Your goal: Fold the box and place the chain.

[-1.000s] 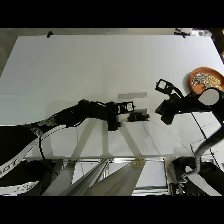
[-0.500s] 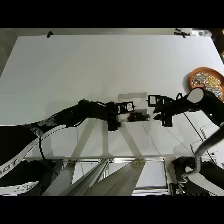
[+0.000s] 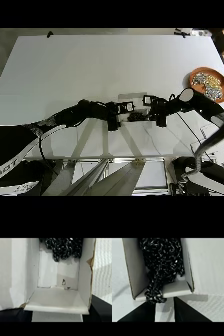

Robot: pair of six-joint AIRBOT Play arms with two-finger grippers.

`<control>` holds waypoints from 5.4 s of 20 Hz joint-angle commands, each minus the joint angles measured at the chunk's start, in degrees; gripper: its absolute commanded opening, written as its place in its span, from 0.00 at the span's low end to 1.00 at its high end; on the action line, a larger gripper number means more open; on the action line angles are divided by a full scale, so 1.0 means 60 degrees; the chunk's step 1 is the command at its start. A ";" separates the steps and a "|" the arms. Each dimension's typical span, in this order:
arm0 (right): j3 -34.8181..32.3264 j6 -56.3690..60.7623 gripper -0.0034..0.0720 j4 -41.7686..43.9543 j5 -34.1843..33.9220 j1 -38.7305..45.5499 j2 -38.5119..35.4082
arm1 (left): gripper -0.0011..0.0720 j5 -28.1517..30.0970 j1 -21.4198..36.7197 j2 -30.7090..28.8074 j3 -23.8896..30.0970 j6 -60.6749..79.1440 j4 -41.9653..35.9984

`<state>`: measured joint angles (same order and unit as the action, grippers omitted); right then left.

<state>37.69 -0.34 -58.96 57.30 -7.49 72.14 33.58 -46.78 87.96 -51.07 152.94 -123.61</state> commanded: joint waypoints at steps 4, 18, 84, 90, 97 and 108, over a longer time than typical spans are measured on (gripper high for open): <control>-0.0004 -0.0029 0.23 0.0401 -0.0036 -0.0011 0.0091 | 0.49 0.0000 -0.0004 -0.0007 0.0000 0.0000 0.0004; 0.0004 0.1687 0.07 -0.1402 0.0040 0.0000 -0.0998 | 0.49 0.0004 -0.0004 -0.0007 -0.0004 0.0000 0.0004; 0.2758 0.5595 0.06 0.3027 -0.1151 0.0721 0.1297 | 0.49 0.0004 -0.0004 -0.0007 -0.0004 0.0000 0.0004; 0.2783 0.5555 0.06 0.1330 0.1096 0.0441 0.1461 | 0.49 0.0000 -0.0004 -0.0007 0.0000 0.0000 0.0004; 0.2783 0.5584 0.06 -0.0055 0.1388 -0.0109 0.1126 | 0.49 0.0000 -0.0004 -0.0007 0.0000 0.0000 0.0004; 0.2783 0.4889 0.06 -0.0098 0.2149 -0.0109 0.0018 | 0.49 0.0000 -0.0004 -0.0007 0.0000 0.0000 0.0004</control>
<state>54.35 30.59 -60.62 68.29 -8.08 73.14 33.71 -46.83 87.94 -51.05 152.90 -123.61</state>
